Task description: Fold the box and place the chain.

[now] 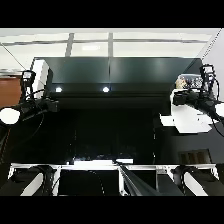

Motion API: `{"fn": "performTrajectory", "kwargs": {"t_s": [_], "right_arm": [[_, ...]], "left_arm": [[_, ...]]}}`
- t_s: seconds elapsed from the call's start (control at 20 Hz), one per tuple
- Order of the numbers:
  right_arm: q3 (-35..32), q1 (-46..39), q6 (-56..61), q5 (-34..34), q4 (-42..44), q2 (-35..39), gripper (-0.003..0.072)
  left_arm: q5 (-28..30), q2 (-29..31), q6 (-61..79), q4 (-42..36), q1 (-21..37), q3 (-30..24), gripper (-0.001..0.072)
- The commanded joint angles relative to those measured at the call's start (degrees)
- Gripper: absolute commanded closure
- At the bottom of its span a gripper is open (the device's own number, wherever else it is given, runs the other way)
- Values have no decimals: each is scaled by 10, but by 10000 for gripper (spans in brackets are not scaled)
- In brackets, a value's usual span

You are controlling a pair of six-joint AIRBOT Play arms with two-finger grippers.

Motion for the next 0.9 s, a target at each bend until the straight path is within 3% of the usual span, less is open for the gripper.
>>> {"fn": "performTrajectory", "kwargs": {"t_s": [0.0,0.7,0.85], "right_arm": [[0,0,0,0,0,0,672],[0,0,0,0,0,0,671],[0,1,2,-7,53,0,672]], "left_arm": [[0,0,0,0,0,0,682],[19,0,0,-2,-1,0,682],[23,0,-2,-2,-1,0,682]]}}
